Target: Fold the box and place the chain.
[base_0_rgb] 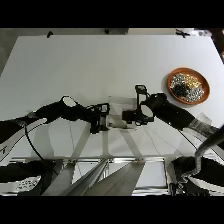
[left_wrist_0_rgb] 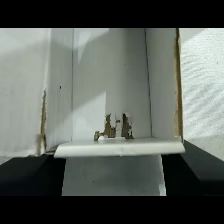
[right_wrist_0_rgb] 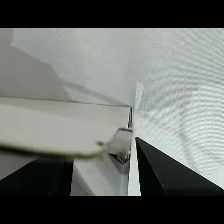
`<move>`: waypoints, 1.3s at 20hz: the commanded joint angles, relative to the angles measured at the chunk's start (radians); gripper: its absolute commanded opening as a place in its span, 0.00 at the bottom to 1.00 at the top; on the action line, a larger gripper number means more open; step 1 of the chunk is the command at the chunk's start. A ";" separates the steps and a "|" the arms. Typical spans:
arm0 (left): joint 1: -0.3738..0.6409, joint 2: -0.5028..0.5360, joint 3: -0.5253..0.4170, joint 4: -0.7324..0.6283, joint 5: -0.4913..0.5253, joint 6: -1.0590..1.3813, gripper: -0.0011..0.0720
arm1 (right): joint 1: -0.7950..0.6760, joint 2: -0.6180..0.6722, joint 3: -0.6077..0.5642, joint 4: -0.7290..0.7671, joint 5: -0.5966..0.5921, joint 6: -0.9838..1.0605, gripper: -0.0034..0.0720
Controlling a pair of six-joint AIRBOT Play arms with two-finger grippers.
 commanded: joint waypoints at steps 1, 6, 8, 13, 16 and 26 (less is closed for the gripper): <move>0.001 0.000 0.000 0.000 0.000 0.000 0.29 | 0.029 -0.036 0.011 -0.050 0.040 0.058 0.59; 0.001 0.000 0.000 0.000 0.000 0.000 0.29 | 0.034 -0.040 0.011 -0.053 0.072 0.053 0.38; 0.001 0.000 0.000 0.000 0.000 0.000 0.29 | 0.045 -0.045 0.011 -0.056 0.064 0.052 0.16; 0.000 0.000 0.000 0.000 0.000 0.000 0.29 | 0.062 -0.057 0.011 -0.056 0.044 0.050 0.06; 0.000 0.000 0.000 0.000 0.000 0.000 0.29 | 0.062 -0.059 0.011 -0.056 0.025 0.050 0.32; 0.001 0.000 0.000 0.000 0.000 0.000 0.29 | 0.062 -0.065 0.011 -0.048 0.021 0.023 0.06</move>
